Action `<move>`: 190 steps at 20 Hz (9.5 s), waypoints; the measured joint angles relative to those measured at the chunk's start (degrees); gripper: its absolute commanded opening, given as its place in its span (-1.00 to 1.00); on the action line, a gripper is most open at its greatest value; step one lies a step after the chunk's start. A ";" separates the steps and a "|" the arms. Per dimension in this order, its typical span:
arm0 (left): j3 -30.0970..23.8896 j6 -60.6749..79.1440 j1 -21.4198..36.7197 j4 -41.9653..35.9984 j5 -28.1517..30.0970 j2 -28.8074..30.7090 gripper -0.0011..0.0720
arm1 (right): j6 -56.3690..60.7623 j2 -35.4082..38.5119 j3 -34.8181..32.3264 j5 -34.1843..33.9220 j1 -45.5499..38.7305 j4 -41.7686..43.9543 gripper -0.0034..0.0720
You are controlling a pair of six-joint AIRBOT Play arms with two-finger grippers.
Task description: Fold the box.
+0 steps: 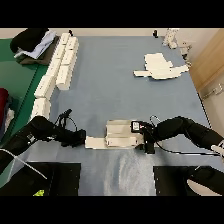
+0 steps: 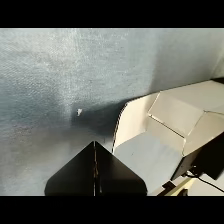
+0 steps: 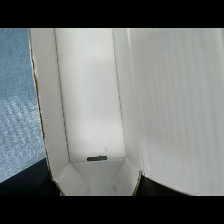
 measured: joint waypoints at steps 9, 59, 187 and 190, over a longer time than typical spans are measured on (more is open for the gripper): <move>0.33 1.57 -12.46 -7.48 8.68 -0.37 -0.93 | 0.00 0.00 0.00 0.02 0.00 0.00 0.48; 38.14 -61.16 -51.74 41.07 -6.16 -25.11 -0.09 | -0.02 0.00 0.00 0.00 0.00 0.00 0.48; 6.47 89.05 -24.00 -11.50 16.59 -10.32 0.95 | 0.00 -0.02 0.00 0.02 0.00 -0.02 0.48; 6.40 90.05 -25.59 -13.18 18.10 -11.72 0.95 | 0.00 -0.02 0.00 0.02 0.00 -0.02 0.48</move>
